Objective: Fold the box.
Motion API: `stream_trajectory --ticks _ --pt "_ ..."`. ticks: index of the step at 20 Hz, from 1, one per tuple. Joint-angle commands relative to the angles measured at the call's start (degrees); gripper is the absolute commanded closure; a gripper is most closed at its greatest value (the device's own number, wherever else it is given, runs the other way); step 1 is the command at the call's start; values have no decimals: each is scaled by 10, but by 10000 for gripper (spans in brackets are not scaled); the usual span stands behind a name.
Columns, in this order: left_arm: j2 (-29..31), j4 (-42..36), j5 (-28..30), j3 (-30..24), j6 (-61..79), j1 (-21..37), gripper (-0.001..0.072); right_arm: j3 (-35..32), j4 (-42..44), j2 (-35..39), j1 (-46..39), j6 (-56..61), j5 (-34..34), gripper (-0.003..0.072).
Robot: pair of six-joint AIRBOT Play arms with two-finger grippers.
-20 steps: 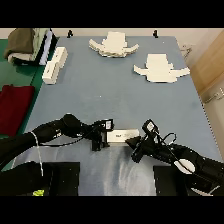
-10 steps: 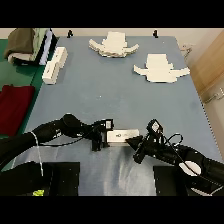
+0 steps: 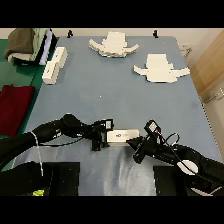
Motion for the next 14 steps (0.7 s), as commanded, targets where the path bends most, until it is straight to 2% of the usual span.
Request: stream_trajectory --ticks 1,8,14 --pt "0 -1 -1 0 -1 0 182 -1 -3 -35 -2 0 12 680" --pt "0 -1 -1 0 -1 0 181 0 -1 -53 -2 0 13 680" --pt "0 -1 -1 0 -1 0 182 14 -1 -7 -2 0 5 680"
